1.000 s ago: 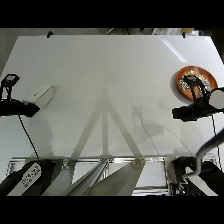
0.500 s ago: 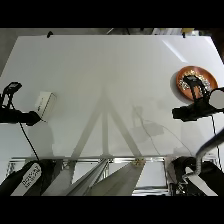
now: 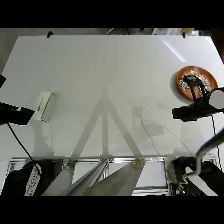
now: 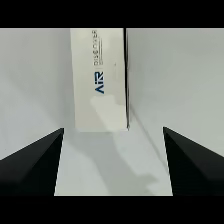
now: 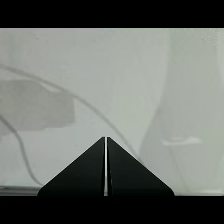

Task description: Fold the box and place the chain.

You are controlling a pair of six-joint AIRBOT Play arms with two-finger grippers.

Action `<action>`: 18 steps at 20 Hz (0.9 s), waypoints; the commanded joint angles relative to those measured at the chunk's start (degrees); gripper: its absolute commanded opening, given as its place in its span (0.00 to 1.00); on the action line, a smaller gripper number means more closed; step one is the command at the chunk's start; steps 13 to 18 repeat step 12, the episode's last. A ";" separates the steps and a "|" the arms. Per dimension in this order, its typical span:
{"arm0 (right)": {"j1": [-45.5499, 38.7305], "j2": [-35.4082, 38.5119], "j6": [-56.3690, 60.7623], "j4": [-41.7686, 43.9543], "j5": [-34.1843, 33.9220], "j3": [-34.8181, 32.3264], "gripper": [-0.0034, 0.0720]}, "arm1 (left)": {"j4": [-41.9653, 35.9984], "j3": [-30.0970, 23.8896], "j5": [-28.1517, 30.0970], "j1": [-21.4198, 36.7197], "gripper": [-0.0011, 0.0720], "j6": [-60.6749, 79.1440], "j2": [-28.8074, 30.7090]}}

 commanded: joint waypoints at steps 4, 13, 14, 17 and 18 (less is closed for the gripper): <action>-0.04 0.04 0.00 0.02 0.00 0.07 0.06 | -0.42 -0.55 0.74 -1.73 0.96 -7.04 4.70; -0.04 0.04 0.00 0.02 0.00 0.07 0.06 | -0.35 -1.90 1.40 -1.73 0.96 -8.26 4.70; -0.04 0.04 0.00 0.02 0.00 0.07 0.06 | -0.35 -1.90 1.40 -1.73 0.96 -8.26 4.70; -0.04 0.04 0.00 0.02 0.00 0.07 0.06 | -0.35 -1.90 1.40 -1.73 0.96 -8.26 4.70; -0.04 0.04 0.00 0.02 0.00 0.07 0.06 | -0.35 -1.90 1.40 -1.73 0.96 -8.26 4.70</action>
